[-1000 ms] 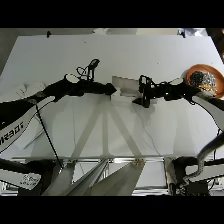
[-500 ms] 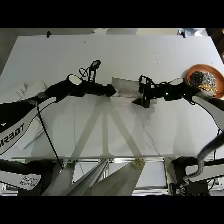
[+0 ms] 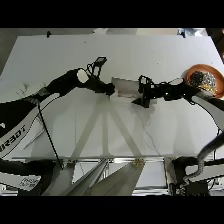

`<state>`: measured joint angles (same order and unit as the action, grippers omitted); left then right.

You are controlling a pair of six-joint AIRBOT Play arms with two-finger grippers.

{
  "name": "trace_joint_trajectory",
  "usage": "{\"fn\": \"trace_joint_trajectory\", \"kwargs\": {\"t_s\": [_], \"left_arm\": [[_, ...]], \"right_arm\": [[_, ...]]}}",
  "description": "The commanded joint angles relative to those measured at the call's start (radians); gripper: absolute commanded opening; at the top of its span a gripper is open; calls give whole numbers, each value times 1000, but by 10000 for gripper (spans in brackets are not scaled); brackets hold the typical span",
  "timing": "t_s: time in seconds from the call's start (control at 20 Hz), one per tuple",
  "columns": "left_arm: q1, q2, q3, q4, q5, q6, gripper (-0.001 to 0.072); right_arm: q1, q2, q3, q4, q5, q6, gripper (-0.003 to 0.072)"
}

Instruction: Fold the box and place the chain.

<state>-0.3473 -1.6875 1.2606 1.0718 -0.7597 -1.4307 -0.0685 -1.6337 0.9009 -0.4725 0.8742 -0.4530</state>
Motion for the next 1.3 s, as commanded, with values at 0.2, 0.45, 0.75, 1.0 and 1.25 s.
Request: {"fn": "trace_joint_trajectory", "kwargs": {"t_s": [0.2, 0.45, 0.75, 1.0, 1.25], "left_arm": [[-66, -72, 139, 217, -172, -220, 406], [-90, -100, 212, 318, -276, -338, 319], [-111, -106, 223, 366, -334, -415, 320], [-116, -116, 253, 380, -396, -438, 339], [-129, -176, 405, 377, -449, -437, 437]], "right_arm": [[0, 0, 0, -1, 1, 0, 435], [0, 0, 0, -1, 1, 0, 435], [0, 0, 0, -1, 1, 0, 435], [0, 0, 0, -1, 1, 0, 435], [0, 0, 0, -1, 1, 0, 435]]}}
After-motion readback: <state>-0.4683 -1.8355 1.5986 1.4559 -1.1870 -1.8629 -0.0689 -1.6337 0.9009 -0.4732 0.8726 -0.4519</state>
